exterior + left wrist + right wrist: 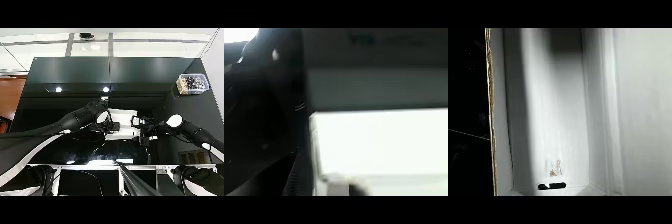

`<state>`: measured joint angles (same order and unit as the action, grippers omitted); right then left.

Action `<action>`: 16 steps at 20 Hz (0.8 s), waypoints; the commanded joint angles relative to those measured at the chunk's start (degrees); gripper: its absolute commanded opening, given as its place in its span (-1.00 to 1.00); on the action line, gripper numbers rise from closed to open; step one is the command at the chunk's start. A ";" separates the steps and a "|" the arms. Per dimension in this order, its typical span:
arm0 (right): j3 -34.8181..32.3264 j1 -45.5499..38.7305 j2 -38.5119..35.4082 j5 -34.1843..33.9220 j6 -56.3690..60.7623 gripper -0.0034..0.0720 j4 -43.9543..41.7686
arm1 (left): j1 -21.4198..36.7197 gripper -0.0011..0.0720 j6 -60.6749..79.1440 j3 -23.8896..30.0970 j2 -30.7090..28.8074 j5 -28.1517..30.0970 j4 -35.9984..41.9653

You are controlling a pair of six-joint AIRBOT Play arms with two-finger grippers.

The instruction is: Fold the box and place the chain.

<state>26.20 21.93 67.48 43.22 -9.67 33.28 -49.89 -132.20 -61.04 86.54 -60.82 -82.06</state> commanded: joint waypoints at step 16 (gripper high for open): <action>0.11 -0.02 -0.55 -1.25 2.03 0.78 -0.15 | 0.04 -0.90 1.92 -0.04 -0.02 0.92 -0.42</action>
